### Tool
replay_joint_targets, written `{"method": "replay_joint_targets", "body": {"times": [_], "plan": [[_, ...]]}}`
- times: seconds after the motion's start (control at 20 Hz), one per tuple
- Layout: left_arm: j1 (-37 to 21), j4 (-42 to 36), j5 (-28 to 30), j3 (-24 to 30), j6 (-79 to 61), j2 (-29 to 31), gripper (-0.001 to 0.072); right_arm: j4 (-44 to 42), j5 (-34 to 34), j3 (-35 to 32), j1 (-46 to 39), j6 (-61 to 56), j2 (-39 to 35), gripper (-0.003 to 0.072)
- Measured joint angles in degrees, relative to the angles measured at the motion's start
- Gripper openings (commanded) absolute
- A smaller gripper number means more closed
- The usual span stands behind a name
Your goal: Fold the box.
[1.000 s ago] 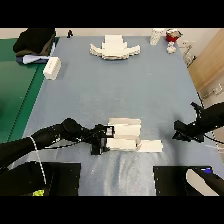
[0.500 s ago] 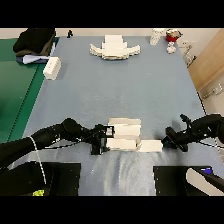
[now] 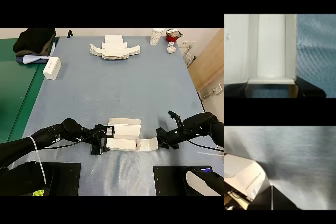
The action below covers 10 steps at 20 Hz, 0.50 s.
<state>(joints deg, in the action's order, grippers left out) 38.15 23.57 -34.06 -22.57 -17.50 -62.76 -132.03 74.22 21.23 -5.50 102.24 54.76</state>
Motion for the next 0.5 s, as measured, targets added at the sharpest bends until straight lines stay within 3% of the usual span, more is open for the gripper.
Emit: {"method": "replay_joint_targets", "body": {"times": [0.05,0.2,0.25,0.3,0.5], "plan": [[0.00,0.00,0.00,0.00,0.00,0.00,0.0527,-0.04,0.04,0.55,1.18,0.72,-0.94,0.0216],[0.00,0.00,0.00,0.00,0.00,0.00,0.0526,-0.50,0.00,2.47,5.70,2.32,-3.52,0.0238],[0.00,0.00,0.00,0.00,0.00,0.00,0.0527,-0.63,-0.35,3.10,7.54,2.82,-4.20,0.0329],[0.00,0.00,0.00,0.00,0.00,0.00,0.0526,-0.70,-0.85,3.69,9.42,3.21,-4.66,0.0469],[0.00,0.00,0.00,0.00,0.00,0.00,0.0526,-0.85,-4.57,5.40,15.87,3.74,-5.46,0.0474]]}}
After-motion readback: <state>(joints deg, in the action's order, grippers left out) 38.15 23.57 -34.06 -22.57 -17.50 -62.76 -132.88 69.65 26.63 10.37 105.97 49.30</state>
